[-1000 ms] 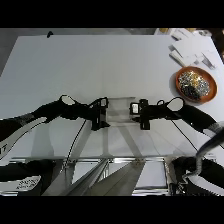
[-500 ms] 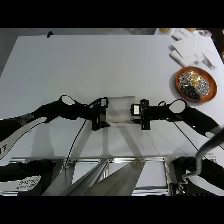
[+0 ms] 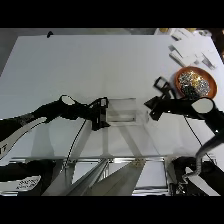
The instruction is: Fold the box and place the chain.
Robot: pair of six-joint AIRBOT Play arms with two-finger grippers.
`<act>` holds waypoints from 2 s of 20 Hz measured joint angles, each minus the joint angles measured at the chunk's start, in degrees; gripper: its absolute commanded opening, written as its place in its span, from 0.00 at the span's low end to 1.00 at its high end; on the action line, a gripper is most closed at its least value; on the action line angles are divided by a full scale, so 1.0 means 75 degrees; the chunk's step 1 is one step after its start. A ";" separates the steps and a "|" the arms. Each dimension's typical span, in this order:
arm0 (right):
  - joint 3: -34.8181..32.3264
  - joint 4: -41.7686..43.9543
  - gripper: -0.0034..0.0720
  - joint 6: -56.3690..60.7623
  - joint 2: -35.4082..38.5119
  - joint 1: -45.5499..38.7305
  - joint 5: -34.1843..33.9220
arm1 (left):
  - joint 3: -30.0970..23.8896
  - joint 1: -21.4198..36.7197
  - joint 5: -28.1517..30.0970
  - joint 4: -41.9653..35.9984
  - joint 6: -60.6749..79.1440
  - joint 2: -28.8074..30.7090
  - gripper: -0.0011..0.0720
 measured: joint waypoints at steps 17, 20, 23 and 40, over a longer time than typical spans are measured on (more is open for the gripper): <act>-0.0061 0.0434 0.07 0.4112 -0.2532 -0.0606 0.1740 | 0.0000 0.0000 0.0000 0.0006 0.0000 0.0000 0.16; -0.0061 0.0868 0.08 0.3873 -0.2553 -0.0466 0.1851 | 0.0000 0.0000 0.0000 0.0006 0.0000 0.0000 0.16; -0.0061 0.1137 0.31 0.3704 -0.2194 -0.0417 0.1958 | 0.0000 0.0000 0.0000 0.0006 0.0000 0.0000 0.16; 0.0440 0.0586 0.53 0.5284 -0.1612 0.1169 0.1247 | 0.0000 0.0000 0.0000 0.0009 0.0000 0.0000 0.16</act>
